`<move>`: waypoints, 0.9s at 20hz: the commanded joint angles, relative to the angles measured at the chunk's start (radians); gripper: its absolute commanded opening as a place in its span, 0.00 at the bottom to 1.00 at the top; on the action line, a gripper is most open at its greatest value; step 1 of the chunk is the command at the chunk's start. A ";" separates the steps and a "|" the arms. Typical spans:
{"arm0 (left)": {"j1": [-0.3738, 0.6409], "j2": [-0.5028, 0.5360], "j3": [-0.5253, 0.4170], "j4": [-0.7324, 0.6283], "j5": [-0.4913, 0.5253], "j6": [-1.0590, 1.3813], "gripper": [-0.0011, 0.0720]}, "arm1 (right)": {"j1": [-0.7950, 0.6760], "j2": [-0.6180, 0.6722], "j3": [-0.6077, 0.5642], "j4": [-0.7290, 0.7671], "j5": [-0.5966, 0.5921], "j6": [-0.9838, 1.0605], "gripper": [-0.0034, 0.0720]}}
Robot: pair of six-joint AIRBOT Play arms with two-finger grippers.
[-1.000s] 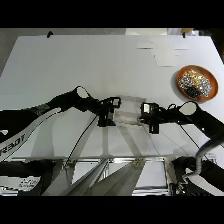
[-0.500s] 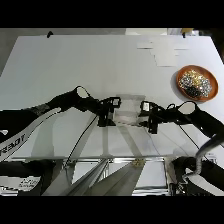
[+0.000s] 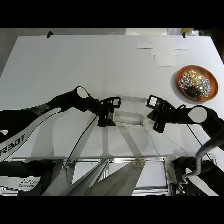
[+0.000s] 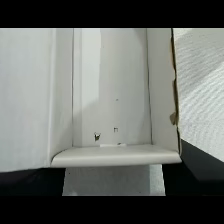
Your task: Fold the box and place the chain.
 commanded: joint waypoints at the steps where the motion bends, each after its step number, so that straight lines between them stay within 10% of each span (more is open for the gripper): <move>1: 0.000 0.001 0.001 0.000 0.000 0.000 0.20 | -0.006 0.075 0.008 -0.150 -0.078 0.446 0.06; 6: 0.000 0.001 0.001 0.000 0.000 0.000 0.20 | -0.189 0.071 0.022 -0.219 -0.025 0.875 0.06; 18: 0.000 0.001 0.001 0.000 0.000 0.000 0.20 | -0.249 -0.161 -0.008 -0.011 0.202 0.914 0.06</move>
